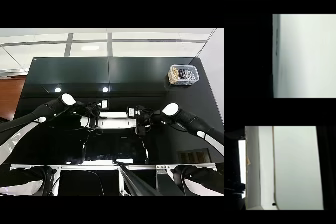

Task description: Fold the box and place the chain.

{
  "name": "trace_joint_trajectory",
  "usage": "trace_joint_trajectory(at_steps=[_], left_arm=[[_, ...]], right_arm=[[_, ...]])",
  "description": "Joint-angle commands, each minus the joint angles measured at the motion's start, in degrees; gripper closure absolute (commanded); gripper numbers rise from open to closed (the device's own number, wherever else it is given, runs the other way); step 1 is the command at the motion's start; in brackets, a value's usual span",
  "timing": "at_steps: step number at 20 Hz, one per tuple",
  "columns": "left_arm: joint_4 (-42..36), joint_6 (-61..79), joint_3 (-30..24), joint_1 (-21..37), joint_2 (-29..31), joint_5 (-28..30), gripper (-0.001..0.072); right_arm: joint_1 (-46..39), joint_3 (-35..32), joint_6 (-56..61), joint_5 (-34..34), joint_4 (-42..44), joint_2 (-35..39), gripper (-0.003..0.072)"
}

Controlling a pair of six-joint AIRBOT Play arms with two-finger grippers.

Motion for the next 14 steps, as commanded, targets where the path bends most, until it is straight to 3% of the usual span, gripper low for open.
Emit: trace_joint_trajectory(at_steps=[1,14], left_arm=[[0.0,-0.1,0.0,0.0,0.0,-0.1,0.0681],[0.0,-0.1,0.0,0.0,0.0,-0.1,0.0681]], right_arm=[[0.0,0.0,-1.6,0.8,-0.4,-2.0,0.0033],[-0.4,0.0,2.0,-0.3,0.1,-3.4,0.0033]])
